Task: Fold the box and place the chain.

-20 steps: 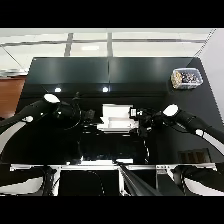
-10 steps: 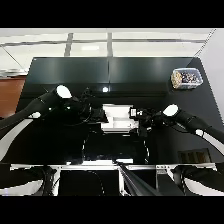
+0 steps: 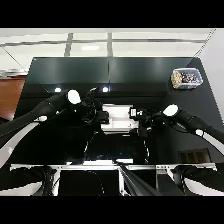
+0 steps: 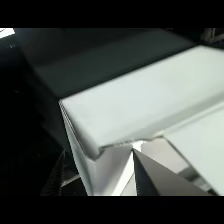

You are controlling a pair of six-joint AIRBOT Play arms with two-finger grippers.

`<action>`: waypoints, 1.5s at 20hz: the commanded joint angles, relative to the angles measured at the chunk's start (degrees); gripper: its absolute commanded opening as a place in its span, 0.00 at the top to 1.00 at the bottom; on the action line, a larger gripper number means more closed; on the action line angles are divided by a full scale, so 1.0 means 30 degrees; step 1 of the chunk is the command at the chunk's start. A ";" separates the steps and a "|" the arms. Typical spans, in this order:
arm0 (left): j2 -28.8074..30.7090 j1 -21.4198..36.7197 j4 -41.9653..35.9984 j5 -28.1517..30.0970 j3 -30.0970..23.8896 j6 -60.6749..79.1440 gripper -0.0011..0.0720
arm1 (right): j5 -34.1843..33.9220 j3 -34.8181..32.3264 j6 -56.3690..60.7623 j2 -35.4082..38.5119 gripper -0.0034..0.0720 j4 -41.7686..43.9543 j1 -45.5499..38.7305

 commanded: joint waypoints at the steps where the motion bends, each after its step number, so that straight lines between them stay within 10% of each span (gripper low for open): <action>1: 0.0000 -0.0576 0.2412 0.0634 0.0066 -0.2404 0.32 | 0.0015 0.0000 0.0007 -0.0015 0.62 0.0007 0.0000; 8: -0.0189 -0.3483 0.9092 0.0430 0.1566 -0.7096 0.32 | 0.0007 0.0000 0.0007 -0.0015 0.62 0.0007 0.0007; 17: -0.1479 -0.4918 1.0112 -0.1428 0.2994 -1.0892 0.32 | 0.0007 0.0000 0.0000 -0.0015 0.62 0.0007 0.0007; 25: -0.1486 -0.4940 1.0112 -0.1574 0.2994 -1.2735 0.65 | 0.0007 0.0000 0.0000 -0.0015 0.62 0.0007 0.0007; 27: -0.1486 -0.4940 1.0105 -0.1333 0.2994 -1.2728 0.93 | 0.0007 0.0000 0.0007 -0.0015 0.62 0.0007 0.0000; 30: -0.1486 -0.4940 1.0032 -0.1209 0.2994 -1.2743 0.94 | 0.0007 0.0000 0.0000 -0.0015 0.62 0.0007 0.0000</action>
